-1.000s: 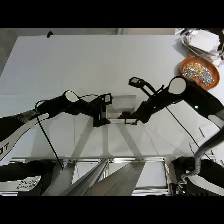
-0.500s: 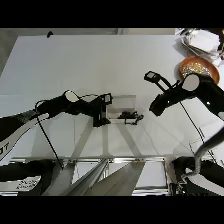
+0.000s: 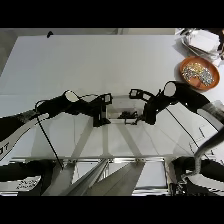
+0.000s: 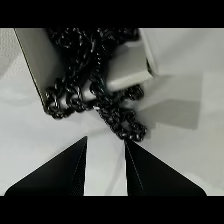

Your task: Fold the box and place the chain.

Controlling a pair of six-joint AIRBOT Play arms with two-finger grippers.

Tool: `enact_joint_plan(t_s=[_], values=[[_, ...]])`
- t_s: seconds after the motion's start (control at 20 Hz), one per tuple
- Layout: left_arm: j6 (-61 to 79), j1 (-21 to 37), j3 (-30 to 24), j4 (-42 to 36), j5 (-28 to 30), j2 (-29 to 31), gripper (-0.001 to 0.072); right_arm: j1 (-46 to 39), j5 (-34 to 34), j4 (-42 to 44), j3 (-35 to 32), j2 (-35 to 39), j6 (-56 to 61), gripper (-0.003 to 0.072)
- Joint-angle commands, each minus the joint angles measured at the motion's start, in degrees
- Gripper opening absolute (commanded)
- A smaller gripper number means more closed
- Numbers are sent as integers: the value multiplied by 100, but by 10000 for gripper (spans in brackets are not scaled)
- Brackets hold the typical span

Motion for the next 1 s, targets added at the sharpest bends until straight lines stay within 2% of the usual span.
enact_joint_plan(t_s=[0.0, 0.3, 0.55, 0.6, 0.7, 0.8, 0.95], values=[[0, 0, -2, 0, 2, 0, 432, 173, -181, 44, -2, -153, -321, 264], [2, 0, -2, 0, 0, -2, 432, 173, -299, 330, -31, -192, -332, 221], [2, 0, -2, 0, 0, -2, 432, 173, -365, 597, -79, -192, -485, 215], [2, 0, -2, 0, 0, 0, 432, 173, -374, 595, -79, -192, -485, 170], [0, 0, -2, 0, 0, -2, 432, 173, -363, 595, -79, -192, -483, 143], [0, 0, -2, 0, 0, -2, 432, 173, -308, 573, -79, -192, -470, 25], [2, 0, -2, 0, 0, -2, 432, 166, -208, 391, -79, -186, -262, 13]])
